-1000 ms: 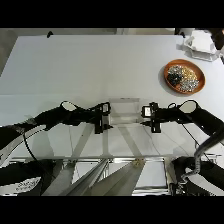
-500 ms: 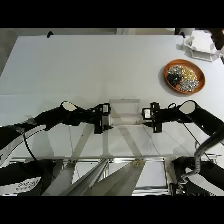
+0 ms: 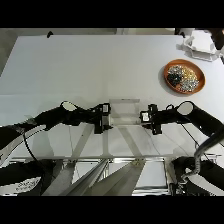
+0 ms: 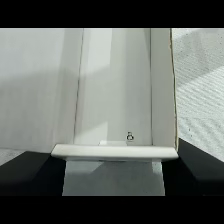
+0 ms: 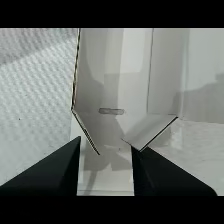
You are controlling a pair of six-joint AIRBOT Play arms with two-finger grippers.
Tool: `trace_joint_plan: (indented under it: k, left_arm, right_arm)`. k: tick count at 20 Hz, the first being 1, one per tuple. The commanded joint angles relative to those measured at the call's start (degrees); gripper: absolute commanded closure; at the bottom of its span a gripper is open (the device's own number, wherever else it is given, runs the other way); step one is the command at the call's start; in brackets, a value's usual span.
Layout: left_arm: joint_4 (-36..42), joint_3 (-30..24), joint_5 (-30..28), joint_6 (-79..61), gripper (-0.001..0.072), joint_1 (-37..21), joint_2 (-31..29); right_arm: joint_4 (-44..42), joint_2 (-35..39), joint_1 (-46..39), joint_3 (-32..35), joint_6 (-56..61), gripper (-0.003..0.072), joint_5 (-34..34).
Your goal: Fold the box and place the chain.
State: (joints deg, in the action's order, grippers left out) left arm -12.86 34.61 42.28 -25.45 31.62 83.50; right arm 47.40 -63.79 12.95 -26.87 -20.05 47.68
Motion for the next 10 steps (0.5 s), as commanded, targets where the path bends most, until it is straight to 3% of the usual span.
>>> trace_joint_plan:
  k: [1, 3, 10]
  left_arm:
    - [0.0, 0.0, -0.1, 0.0, 0.0300, 0.0, 0.0]
    - [0.0, 0.0, -0.1, 0.0, 0.0300, 0.0, 0.0]
    - [0.0, 0.0, -0.1, 0.0, 0.0300, 0.0, 0.0]
  right_arm:
    - [0.0, 0.0, 0.6, 0.0, 0.0, 0.0411, -0.9]
    - [0.0, 0.0, 2.2, 0.0, 0.0, 0.0447, -2.2]
    - [-0.3, 0.0, 5.7, 0.0, 0.0, 0.0468, -5.6]
